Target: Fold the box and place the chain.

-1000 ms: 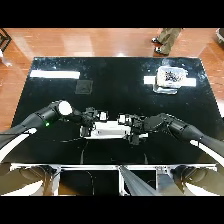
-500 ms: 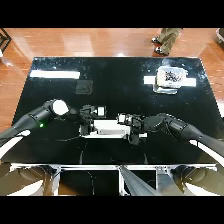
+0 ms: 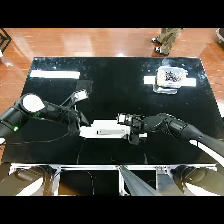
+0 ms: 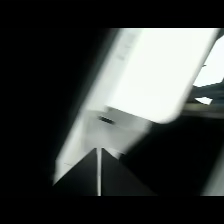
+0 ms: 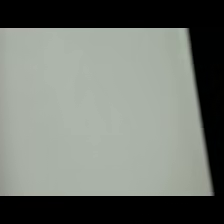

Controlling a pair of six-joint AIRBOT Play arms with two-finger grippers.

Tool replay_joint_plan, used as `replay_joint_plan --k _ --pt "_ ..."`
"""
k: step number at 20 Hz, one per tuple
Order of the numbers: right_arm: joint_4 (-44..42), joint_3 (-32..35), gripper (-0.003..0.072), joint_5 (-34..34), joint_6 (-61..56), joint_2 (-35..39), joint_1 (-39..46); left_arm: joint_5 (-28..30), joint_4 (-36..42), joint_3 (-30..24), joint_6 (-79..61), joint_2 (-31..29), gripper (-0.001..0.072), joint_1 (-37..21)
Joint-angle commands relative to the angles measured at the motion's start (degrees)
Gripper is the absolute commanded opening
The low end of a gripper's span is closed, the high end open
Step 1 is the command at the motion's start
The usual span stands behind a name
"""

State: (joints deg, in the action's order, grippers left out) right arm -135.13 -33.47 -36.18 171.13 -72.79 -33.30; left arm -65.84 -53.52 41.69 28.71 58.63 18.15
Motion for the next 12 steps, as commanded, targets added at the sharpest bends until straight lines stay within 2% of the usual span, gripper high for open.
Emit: replay_joint_plan --k 1,3,6,9,12 --pt "0.0 0.0 0.0239 0.0 0.0 0.0 0.0 -16.1 1.3 -0.1 7.7 -1.1 0.0017 -0.3" --pt "0.0 0.0 0.0238 0.0 0.0 0.0 0.0 -16.8 2.9 -0.5 9.1 -1.2 0.0016 0.5" --pt "0.0 0.0 0.0239 0.0 0.0 0.0 0.0 -11.9 3.7 -2.0 9.7 -1.2 0.0016 3.8" --pt "0.0 0.0 0.0239 0.0 0.0 0.0 0.0 -2.1 4.8 -3.0 12.1 -1.2 0.0016 9.2" --pt "0.0 0.0 0.0238 0.0 0.0 0.0 0.0 13.1 5.8 -3.0 12.3 -1.1 0.0016 14.3"
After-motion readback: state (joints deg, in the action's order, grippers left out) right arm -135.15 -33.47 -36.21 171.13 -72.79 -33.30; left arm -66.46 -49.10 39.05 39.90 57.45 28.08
